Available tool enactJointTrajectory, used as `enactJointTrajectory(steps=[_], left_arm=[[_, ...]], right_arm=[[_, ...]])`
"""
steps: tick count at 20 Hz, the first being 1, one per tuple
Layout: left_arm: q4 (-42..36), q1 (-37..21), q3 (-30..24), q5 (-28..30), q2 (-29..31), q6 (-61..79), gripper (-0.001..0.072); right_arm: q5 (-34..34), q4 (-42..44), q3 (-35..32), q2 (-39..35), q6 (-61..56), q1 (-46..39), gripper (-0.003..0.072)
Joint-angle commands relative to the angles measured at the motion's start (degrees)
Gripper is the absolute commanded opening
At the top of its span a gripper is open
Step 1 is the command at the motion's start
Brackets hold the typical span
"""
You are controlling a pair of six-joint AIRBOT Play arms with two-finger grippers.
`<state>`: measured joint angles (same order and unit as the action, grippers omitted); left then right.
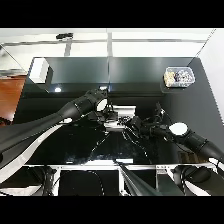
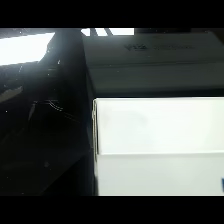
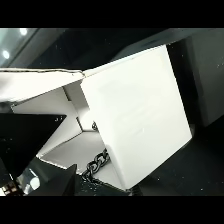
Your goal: Fold the box and place the chain.
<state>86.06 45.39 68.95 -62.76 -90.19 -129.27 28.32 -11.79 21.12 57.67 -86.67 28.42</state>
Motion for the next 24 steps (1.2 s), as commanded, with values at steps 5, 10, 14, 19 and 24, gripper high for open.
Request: enactJointTrajectory(steps=[5, 10, 14, 19, 24], left_arm=[[0.0, 0.0, 0.0, -0.3, 0.0, 0.1, 0.0028], [0.0, 0.0, 0.0, -0.3, 0.0, 0.1, 0.0028], [0.0, 0.0, 0.0, -0.3, 0.0, 0.1, 0.0028], [0.0, 0.0, 0.0, -0.3, 0.0, 0.1, 0.0028], [0.0, 0.0, 0.0, -0.3, 0.0, 0.1, 0.0028]], right_arm=[[0.9, 0.8, 0.0, 0.0, 0.6, 0.0, 0.0205], [1.0, 0.8, 0.0, 0.0, 0.9, 0.0, 0.0196], [1.0, 0.9, 0.0, 0.0, 1.6, 0.0, 0.0079], [1.2, 0.9, 0.0, 0.0, 1.7, 0.0, 0.0080], [2.6, 1.3, 0.4, 0.0, 3.4, 0.0, 0.0157]])
